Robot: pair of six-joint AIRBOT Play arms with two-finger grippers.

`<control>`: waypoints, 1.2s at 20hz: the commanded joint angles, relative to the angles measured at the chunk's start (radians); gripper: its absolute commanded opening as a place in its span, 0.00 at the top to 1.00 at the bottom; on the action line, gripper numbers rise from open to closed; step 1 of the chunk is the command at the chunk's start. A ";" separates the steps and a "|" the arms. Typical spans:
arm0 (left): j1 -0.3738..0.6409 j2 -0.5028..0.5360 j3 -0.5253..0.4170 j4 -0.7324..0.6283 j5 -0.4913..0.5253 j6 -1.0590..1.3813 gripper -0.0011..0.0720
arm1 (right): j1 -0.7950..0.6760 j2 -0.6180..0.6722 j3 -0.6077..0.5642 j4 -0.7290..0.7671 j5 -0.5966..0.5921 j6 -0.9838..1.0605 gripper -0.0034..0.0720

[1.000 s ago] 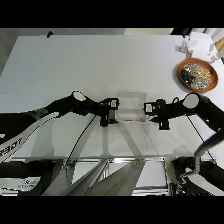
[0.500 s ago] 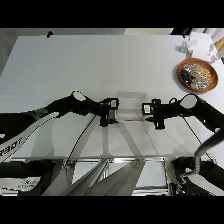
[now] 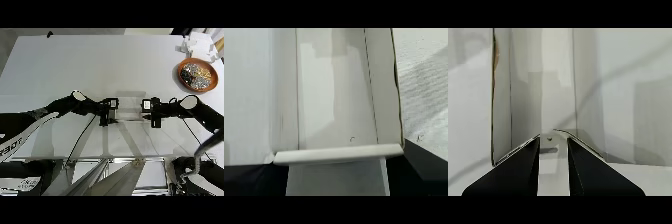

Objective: Fold the box and place the chain.

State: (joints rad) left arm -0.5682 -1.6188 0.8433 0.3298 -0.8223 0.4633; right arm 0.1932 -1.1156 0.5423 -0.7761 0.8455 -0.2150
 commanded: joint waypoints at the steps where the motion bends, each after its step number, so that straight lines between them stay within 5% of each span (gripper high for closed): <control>1: -0.001 0.000 0.001 -0.001 -0.001 0.000 0.89 | 0.001 0.000 -0.021 0.051 -0.016 -0.005 0.71; 5: -0.001 0.001 0.001 -0.001 -0.001 0.000 0.89 | 0.001 0.000 -0.067 0.051 -0.085 -0.005 0.49; 8: -0.001 0.001 0.001 -0.001 -0.001 0.000 0.89 | 0.001 0.000 -0.067 0.052 -0.084 -0.005 0.44; 9: -0.001 0.001 0.001 -0.001 -0.001 0.000 0.89 | 0.001 0.000 -0.067 0.057 -0.084 -0.005 0.34; 12: -0.001 0.001 0.001 -0.001 -0.001 0.000 0.89 | 0.001 0.000 -0.067 0.097 -0.084 -0.005 0.31; 14: -0.001 0.001 0.000 -0.001 -0.001 0.000 0.89 | 0.001 0.000 -0.067 0.102 -0.082 -0.004 0.33; 18: -0.001 0.001 0.001 -0.001 -0.001 0.000 0.89 | 0.001 0.002 -0.067 0.092 -0.065 0.019 0.73; 24: -0.001 0.001 0.001 -0.001 -0.001 0.000 0.89 | 0.000 0.087 -0.067 -0.171 -0.063 0.476 0.74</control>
State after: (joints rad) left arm -0.5694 -1.6188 0.8433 0.3264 -0.8265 0.4637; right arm 0.1936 -1.0698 0.4759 -0.7826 0.7792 0.0200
